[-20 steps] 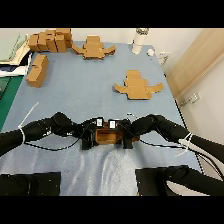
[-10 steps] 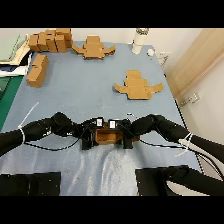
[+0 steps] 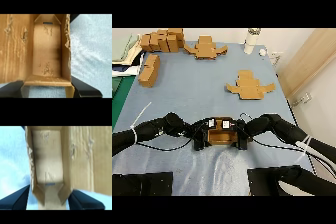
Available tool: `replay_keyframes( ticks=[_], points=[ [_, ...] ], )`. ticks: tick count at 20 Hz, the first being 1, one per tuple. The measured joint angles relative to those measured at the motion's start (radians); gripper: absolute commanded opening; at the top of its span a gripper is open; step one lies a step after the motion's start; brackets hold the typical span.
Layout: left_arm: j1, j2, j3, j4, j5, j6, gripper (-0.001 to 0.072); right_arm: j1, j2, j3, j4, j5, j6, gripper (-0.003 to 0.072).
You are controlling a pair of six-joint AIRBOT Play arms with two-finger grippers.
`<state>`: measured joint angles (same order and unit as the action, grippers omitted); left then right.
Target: Fold the box.
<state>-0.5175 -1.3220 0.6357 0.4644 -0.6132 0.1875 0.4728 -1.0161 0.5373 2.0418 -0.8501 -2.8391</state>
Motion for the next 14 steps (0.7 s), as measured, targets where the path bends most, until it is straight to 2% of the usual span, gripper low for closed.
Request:
replay_keyframes(
  ticks=[4, 8, 11, 14],
  points=[
    [0.000, 0.000, 0.000, 0.000, 0.001, -0.001, 0.0372, 0.000, 0.106, 0.001, -0.103, -0.111, 0.136, 0.0715],
    [0.000, 0.000, 0.000, 0.000, 0.002, -0.001, 0.0372, 0.000, 0.234, 0.001, -0.127, -0.272, 0.259, 0.0715],
    [0.000, 0.000, 0.000, 0.000, 0.002, -0.002, 0.0372, 0.000, 0.314, 0.001, -0.049, -0.381, 0.430, 0.0715],
    [0.000, 0.000, 0.000, -0.001, 0.002, -0.002, 0.0372, 0.008, 0.359, 0.001, 0.069, -0.436, 0.631, 0.0715]
  ],
)
